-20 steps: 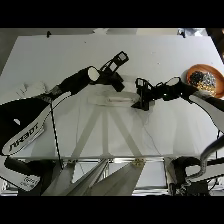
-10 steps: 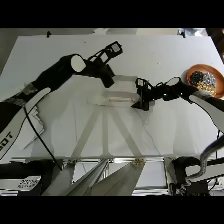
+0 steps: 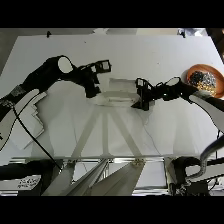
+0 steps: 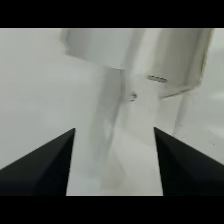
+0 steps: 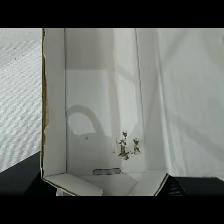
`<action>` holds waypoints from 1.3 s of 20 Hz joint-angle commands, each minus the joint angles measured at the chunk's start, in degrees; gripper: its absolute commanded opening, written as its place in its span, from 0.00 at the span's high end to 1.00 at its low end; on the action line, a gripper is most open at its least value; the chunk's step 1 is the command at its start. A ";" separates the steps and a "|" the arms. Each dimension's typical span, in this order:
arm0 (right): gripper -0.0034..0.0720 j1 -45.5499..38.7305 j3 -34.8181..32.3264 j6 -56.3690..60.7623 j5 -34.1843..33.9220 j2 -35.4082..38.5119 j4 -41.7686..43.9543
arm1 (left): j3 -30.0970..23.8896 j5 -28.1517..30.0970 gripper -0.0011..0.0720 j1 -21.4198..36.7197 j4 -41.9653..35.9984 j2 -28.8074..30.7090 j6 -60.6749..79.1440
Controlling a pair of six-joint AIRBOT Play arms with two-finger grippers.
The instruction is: Fold the box and place the chain.
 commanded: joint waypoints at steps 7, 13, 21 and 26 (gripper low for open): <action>0.28 0.00 0.00 0.02 0.02 -0.04 0.02 | -7.02 7.78 0.19 -0.63 -17.42 -5.22 27.34; 0.28 0.00 0.00 0.02 0.02 -0.04 0.02 | -7.02 5.38 0.22 -1.05 -17.18 -5.14 23.47; 0.28 0.00 0.00 0.02 0.02 -0.04 0.02 | -7.02 0.85 0.22 1.79 -10.47 -4.87 18.62; 0.28 0.00 0.02 0.02 0.02 -0.04 0.02 | -7.02 6.58 0.22 1.73 -10.43 -4.90 18.38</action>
